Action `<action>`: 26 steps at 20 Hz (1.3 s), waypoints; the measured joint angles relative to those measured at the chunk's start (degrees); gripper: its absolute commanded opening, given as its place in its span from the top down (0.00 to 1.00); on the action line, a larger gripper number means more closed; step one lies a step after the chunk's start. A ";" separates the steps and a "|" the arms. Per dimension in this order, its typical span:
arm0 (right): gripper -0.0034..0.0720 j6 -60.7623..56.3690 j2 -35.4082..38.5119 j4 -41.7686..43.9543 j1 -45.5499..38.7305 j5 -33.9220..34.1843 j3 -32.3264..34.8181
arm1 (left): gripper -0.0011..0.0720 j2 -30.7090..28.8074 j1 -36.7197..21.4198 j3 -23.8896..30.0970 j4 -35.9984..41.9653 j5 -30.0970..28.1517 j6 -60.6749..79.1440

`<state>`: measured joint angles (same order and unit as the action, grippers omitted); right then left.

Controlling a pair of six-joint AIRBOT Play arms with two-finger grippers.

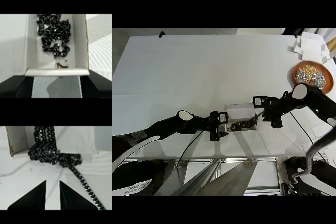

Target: Fold the box and place the chain.

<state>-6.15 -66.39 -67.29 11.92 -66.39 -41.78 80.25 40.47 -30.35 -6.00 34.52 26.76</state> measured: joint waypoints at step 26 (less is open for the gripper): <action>0.32 9.11 3.45 7.23 2.58 16.61 10.14 | 0.78 0.00 0.00 0.00 0.00 -0.02 0.00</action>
<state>2.96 -62.94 -60.05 14.50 -49.78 -31.64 80.25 40.47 -30.35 -6.00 34.50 26.76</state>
